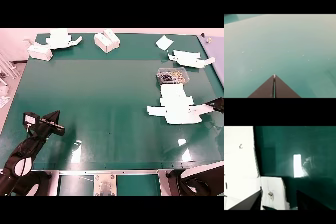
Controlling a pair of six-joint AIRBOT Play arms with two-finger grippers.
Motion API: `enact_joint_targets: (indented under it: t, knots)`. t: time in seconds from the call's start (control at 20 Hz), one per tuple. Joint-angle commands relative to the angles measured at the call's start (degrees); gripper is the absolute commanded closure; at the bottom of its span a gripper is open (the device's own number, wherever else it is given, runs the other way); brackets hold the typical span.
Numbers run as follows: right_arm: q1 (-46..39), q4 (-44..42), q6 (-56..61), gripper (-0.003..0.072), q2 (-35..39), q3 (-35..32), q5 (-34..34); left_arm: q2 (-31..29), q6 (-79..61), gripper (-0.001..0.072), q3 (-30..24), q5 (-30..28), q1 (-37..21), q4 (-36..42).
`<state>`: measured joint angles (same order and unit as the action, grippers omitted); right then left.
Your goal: Fold the box and place the chain.
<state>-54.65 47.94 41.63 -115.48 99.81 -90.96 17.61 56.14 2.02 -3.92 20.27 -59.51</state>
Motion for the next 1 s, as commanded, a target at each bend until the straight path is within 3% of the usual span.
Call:
enact_joint_targets:
  t: [0.0,0.4,0.95]
  knots:
    - [2.45,-0.33,-1.29,0.0178,-0.68,0.07,-0.57,-0.04,0.00,0.0689,0.00,0.02,0.02,-0.02]
    - [3.58,0.63,0.44,0.0178,-5.86,0.07,-4.11,-0.04,0.00,0.0689,0.00,0.00,0.02,0.00]
    - [3.50,8.70,4.92,0.0186,-5.88,4.04,-9.79,-0.04,-0.02,0.0689,0.00,0.00,0.02,0.00]
